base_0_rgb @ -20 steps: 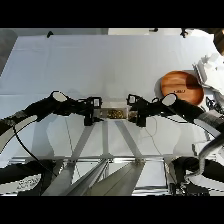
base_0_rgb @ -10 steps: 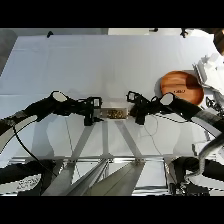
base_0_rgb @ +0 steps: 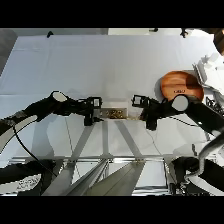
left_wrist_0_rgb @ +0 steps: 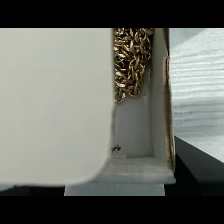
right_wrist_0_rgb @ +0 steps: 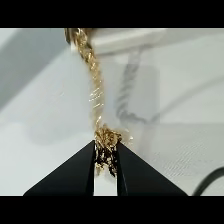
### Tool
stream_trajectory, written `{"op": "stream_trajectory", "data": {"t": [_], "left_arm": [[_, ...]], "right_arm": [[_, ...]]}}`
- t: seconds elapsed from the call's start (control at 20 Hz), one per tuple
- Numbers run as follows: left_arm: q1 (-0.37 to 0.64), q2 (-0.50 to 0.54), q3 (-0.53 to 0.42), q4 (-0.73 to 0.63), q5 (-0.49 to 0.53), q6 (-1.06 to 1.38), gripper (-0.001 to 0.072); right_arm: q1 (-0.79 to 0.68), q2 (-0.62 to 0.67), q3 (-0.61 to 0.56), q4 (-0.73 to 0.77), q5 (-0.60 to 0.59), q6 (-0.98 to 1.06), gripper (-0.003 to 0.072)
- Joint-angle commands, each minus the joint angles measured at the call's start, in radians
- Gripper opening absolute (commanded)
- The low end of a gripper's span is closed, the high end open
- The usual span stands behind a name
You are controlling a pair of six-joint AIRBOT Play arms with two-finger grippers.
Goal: Fold the box and place the chain.
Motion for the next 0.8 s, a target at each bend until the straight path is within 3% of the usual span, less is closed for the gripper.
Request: {"op": "stream_trajectory", "data": {"t": [0.0, 0.4, 0.65, 0.75], "left_arm": [[0.0, -0.001, 0.0, 0.0, 0.0, 0.0, 0.0433], [0.0, -0.001, 0.0, 0.0, 0.0, 0.0, 0.0433], [0.0, -0.001, 0.0, 0.0, 0.001, 0.0, 0.0433], [0.0, 0.0, 0.0, 0.0, 0.0, 0.0, 0.0433]], "right_arm": [[0.057, 0.112, 0.033, -0.011, 0.037, 0.148, 0.0008], [0.219, 0.04, 0.254, -0.008, -0.071, 0.355, 0.0008], [0.233, -0.104, 0.34, 0.032, -0.027, 0.481, 0.0012], [0.253, -0.132, 0.385, 0.032, 0.047, 0.481, 0.0069]]}}
